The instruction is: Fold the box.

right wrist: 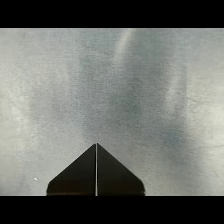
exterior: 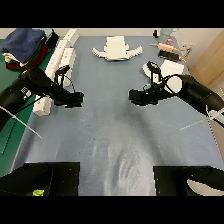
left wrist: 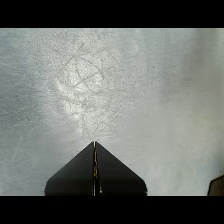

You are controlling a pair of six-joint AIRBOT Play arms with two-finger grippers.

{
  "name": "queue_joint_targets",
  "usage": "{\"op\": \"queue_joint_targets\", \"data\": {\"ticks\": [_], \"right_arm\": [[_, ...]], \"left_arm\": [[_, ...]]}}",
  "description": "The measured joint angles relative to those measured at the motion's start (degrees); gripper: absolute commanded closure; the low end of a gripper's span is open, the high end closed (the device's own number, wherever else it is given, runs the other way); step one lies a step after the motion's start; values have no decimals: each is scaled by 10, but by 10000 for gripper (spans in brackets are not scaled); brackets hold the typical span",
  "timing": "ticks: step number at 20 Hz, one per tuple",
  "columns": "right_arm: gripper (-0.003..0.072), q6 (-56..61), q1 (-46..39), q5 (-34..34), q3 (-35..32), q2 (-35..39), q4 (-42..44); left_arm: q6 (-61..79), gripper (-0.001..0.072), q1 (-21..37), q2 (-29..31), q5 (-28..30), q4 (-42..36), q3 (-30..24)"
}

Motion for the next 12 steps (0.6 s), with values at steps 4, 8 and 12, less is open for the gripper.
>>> {"op": "queue_joint_targets", "data": {"ticks": [4,8,12], "right_arm": [[683,0,0,-1,0,0,0],[316,1,-2,2,1,0,1],[285,14,-71,37,42,-5,0]], "left_arm": [[0,695,0,-1,0,-1,0],[0,695,0,-1,0,-1,0],[0,695,0,0,0,-1,0]]}}
